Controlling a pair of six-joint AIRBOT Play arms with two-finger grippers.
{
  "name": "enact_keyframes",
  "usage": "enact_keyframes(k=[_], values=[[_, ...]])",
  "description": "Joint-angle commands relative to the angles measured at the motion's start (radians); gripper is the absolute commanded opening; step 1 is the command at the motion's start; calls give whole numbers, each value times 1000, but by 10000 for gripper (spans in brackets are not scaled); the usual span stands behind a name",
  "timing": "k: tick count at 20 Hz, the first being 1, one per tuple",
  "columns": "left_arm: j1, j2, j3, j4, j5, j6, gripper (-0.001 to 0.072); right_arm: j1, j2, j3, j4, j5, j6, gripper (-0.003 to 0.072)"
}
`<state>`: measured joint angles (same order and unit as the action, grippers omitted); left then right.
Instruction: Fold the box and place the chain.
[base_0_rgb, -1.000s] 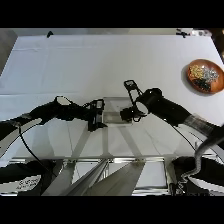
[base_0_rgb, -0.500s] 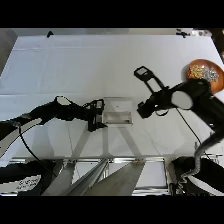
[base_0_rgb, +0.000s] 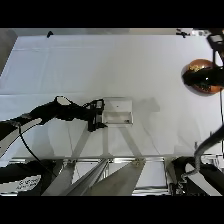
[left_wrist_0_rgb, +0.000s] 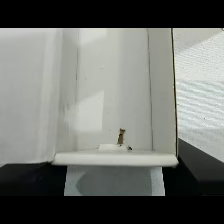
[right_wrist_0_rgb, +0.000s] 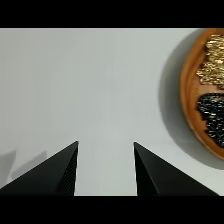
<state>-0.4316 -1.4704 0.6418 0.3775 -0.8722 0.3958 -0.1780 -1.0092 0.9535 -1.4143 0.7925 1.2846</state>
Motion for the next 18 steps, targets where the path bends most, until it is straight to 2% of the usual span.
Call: enact_keyframes(k=[1,3,7,9,10,13,18], values=[[0,1,0,0,0,0,276,-192,-164,29,-14,-161,25,334],[0,1,0,0,0,0,276,-263,-315,115,1,-124,32,337],[0,1,0,0,0,0,276,-298,-591,391,-21,63,99,343],[0,1,0,0,0,0,276,-298,-687,507,-80,150,167,448],[0,1,0,0,0,0,276,-298,-713,545,-116,165,196,448],[0,1,0,0,0,0,276,-298,-726,570,-180,115,229,439],[0,1,0,0,0,0,276,-298,-795,570,-181,175,229,438]])
